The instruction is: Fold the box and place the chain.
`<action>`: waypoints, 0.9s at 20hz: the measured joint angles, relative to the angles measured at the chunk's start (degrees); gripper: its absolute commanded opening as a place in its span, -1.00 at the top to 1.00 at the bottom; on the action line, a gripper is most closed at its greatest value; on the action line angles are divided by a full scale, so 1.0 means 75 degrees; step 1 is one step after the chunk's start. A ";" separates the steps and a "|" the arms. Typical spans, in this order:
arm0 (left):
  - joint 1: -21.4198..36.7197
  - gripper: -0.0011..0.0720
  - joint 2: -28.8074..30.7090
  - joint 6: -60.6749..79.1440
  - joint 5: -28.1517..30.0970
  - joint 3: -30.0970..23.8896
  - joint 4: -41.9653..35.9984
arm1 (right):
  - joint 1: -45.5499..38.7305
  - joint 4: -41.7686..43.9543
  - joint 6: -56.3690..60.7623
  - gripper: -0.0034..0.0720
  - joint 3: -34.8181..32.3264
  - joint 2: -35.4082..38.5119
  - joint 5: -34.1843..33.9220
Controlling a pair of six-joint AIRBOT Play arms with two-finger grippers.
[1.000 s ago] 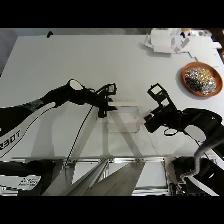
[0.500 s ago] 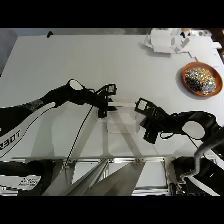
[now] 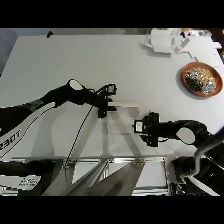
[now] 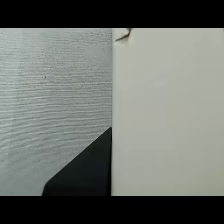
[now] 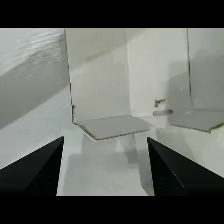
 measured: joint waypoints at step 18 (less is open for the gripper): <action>0.0003 0.95 0.0000 -0.0003 -0.0003 0.0000 -0.0006 | 0.0629 0.0460 -0.0854 -0.94 -0.0224 -0.0915 -0.2477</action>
